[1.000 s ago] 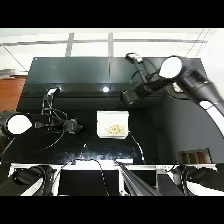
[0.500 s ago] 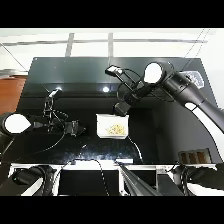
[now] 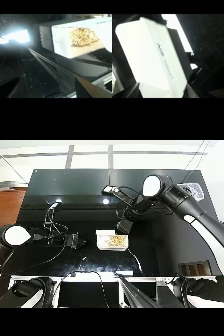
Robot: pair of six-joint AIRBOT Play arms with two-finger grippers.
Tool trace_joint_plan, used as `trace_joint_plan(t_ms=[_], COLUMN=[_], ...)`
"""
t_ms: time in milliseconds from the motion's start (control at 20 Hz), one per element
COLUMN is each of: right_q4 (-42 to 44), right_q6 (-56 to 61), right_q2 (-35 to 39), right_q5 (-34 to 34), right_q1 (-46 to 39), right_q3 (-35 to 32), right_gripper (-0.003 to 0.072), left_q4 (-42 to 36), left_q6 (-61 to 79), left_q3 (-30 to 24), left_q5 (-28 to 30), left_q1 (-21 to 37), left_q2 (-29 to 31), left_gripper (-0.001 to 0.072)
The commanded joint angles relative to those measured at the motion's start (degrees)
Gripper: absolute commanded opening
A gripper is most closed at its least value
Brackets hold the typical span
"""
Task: Fold the box and place the chain.
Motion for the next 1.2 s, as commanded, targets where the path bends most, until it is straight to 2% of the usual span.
trace_joint_plan(t_ms=[0, 400, 1150], right_q4=[-1.01, -1.60, -2.23], right_q6=[-1.90, -4.04, -4.85], right_q2=[-1.03, -2.71, -2.71], right_q5=[1.73, 3.08, 1.31], right_q1=[1.18, 3.28, 4.79], right_q3=[-0.24, -0.35, -2.43], right_gripper=[0.0710, 0.0712, 0.0712], left_q4=[1.22, 2.25, 2.45], left_q6=[0.00, 0.00, -0.50], left_q3=[-0.04, -0.04, -0.04], left_q5=[0.04, 0.07, 0.13], left_q1=[0.07, 0.07, 0.07], left_q2=[0.04, 0.04, 0.02], left_gripper=[0.0697, 0.0697, 0.0697])
